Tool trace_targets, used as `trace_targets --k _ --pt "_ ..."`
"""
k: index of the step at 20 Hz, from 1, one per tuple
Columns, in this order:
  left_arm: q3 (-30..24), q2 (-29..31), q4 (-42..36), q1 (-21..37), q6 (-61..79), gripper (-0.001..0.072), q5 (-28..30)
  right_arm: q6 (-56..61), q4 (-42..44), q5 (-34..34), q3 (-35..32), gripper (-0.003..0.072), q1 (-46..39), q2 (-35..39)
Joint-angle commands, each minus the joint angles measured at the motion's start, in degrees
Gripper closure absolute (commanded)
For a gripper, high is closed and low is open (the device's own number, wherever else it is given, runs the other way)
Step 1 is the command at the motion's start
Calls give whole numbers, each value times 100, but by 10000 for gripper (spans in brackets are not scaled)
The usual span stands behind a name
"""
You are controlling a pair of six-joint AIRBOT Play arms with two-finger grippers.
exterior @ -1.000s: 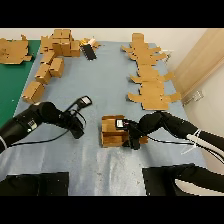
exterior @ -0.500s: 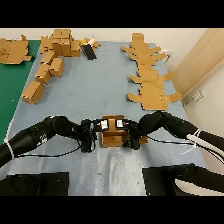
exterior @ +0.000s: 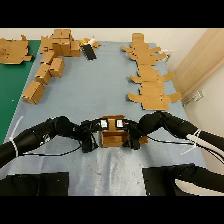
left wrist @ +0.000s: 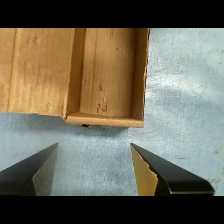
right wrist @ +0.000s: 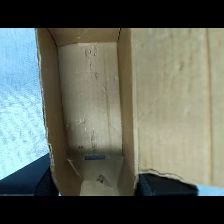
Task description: Fold the box.
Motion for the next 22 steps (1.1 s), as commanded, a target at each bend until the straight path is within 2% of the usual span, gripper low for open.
trace_targets --k 1,5,7,10,12,18,22 --pt "0 -63 -127 -2 -111 20 -9 2 0 2 -2 182 0 4" --pt "-76 15 -251 17 -286 20 -144 2 0 0 -2 182 0 4" --pt "-439 273 -1108 160 785 20 -278 2 -2 0 -2 182 0 4" --pt "-1152 675 -2992 667 2791 20 -273 2 -4 2 -2 182 0 4" --pt "-1244 678 -3838 748 3906 19 -258 2 -9 0 -2 182 0 4" --pt "-1239 505 -3985 745 4052 19 590 2 -37 0 0 182 0 4" --pt "-1239 505 -3989 745 4052 19 490 2 -37 0 -2 182 0 4"
